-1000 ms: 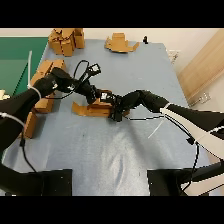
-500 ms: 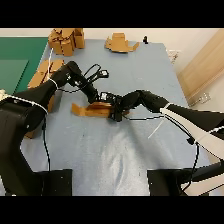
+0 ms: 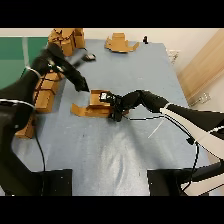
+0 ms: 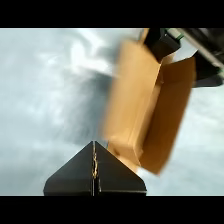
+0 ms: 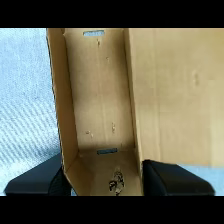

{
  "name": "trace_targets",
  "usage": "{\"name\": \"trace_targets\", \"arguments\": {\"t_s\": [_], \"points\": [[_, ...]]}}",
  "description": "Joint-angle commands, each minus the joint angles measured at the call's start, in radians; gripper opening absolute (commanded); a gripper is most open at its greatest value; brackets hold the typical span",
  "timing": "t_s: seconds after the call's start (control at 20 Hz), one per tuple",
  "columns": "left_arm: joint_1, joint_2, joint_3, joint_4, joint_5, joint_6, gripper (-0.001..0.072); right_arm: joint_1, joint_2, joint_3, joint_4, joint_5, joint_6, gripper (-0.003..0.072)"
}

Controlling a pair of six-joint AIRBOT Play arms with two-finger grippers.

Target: Fold the box.

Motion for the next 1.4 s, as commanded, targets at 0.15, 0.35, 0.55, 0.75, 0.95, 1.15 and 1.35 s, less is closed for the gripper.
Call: {"name": "trace_targets", "arguments": {"t_s": [0.15,0.35,0.55,0.75,0.95,1.15,1.35], "points": [[0.227,0.259,-0.201,-0.093,0.014,0.183,0.0002,0.000,0.000,0.001,0.000,-0.002,-0.001,0.0516],[0.203,0.406,-0.531,-0.027,0.175,0.484,0.0012,0.000,0.000,0.001,0.005,-0.002,0.000,0.0516],[0.094,0.412,-0.693,-0.029,0.338,0.582,0.0567,0.000,0.000,0.001,0.008,-0.002,0.000,0.0515],[-0.022,0.399,-0.708,0.038,0.369,0.574,0.0603,0.000,0.000,0.001,0.008,-0.002,0.000,0.0516],[-0.095,0.359,-0.708,0.134,0.404,0.530,0.0582,0.000,0.000,0.001,0.012,-0.001,0.000,0.0515],[-0.123,0.338,-0.707,0.154,0.502,0.472,0.0582,0.000,0.000,0.001,0.012,-0.003,0.008,0.0516],[-0.125,0.336,-0.707,0.156,0.516,0.472,0.0582,0.000,0.000,0.001,0.012,-0.003,0.010,0.0516]]}}
